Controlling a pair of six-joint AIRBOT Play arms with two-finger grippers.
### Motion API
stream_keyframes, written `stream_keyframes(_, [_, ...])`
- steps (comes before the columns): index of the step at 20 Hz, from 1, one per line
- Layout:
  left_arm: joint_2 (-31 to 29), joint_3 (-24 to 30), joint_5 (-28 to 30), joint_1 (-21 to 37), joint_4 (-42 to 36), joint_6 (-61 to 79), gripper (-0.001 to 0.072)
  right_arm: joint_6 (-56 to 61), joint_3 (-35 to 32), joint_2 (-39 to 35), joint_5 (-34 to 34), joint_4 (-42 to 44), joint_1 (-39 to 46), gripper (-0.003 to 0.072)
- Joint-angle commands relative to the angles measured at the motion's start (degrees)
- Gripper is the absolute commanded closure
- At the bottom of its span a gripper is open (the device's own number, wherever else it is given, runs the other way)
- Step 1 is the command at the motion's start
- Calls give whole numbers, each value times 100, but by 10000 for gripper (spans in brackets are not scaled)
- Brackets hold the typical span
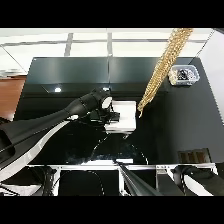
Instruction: Fold the box and place the chain.
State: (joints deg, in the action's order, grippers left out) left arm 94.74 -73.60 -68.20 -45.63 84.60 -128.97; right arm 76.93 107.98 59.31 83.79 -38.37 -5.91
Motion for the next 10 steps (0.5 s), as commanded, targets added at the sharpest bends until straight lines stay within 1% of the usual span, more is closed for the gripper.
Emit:
stream_keyframes(1, [2,0,2,2,2,0,683,24,-219,26,-195,2,-321,674])
stream_keyframes(7, [2,0,2,2,2,0,683,52,-603,122,-186,0,-605,673])
stream_keyframes(10, [2,0,2,2,2,0,683,52,-1095,122,-164,-20,-636,673])
